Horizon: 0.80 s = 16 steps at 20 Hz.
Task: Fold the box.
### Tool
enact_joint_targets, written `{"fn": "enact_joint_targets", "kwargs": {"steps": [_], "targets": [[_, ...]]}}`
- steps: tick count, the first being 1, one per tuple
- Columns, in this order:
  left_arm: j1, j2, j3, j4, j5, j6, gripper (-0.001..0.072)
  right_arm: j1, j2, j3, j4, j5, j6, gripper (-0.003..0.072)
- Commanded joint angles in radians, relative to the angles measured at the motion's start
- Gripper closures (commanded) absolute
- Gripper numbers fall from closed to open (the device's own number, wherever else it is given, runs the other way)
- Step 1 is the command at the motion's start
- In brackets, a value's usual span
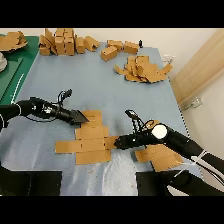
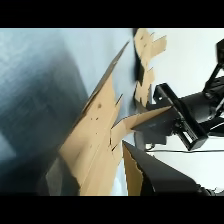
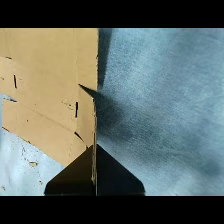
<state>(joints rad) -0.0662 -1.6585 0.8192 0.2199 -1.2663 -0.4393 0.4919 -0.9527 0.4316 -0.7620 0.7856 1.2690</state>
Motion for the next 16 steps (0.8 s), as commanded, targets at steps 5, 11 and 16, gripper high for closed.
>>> {"fn": "enact_joint_targets", "kwargs": {"steps": [5, 11, 16], "targets": [[-0.073, -0.062, 0.098, 0.004, -0.094, 0.047, 0.0379, 0.001, 0.000, 0.000, -0.001, 0.006, 0.034, 0.0686], [-0.080, -0.068, 0.098, 0.103, -0.103, 0.027, 0.0378, 0.001, 0.000, 0.000, -0.005, 0.002, 0.034, 0.0685], [-0.080, -0.068, 0.098, 0.102, -0.069, 0.032, 0.0382, 0.001, 0.000, 0.000, -0.005, 0.000, 0.036, 0.0686]]}}
